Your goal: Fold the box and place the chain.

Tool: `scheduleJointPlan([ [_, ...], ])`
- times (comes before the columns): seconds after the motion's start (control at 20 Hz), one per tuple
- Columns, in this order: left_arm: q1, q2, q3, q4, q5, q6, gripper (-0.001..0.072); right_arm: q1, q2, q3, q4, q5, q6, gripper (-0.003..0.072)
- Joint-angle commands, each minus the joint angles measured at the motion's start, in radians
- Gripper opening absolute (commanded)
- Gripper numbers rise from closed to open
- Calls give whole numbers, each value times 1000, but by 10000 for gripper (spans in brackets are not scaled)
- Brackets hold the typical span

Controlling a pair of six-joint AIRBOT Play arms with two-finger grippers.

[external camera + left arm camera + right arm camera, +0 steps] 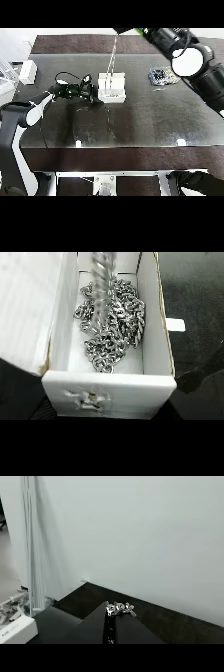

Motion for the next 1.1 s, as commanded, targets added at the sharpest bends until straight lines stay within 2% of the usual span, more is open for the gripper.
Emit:
scheduleJointPlan([
  [0.0,1,0,0,0,0,0,522,-4,-33,-53,5,11,0,4],
  [0.2,1,0,0,0,0,0,522,-4,-66,-153,5,12,31,4],
  [0.6,1,0,0,0,-1,0,522,-86,-148,-453,5,5,40,2],
  [0.9,1,0,0,0,-1,0,522,-107,-246,-487,30,8,40,15],
  [0.95,1,0,0,0,-1,0,522,-107,-244,-485,30,8,40,228],
  [1.0,1,0,0,0,-1,0,522,-107,-237,-482,29,8,40,407],
  [1.05,1,0,0,0,-1,0,522,-109,-226,-477,27,8,39,419],
])
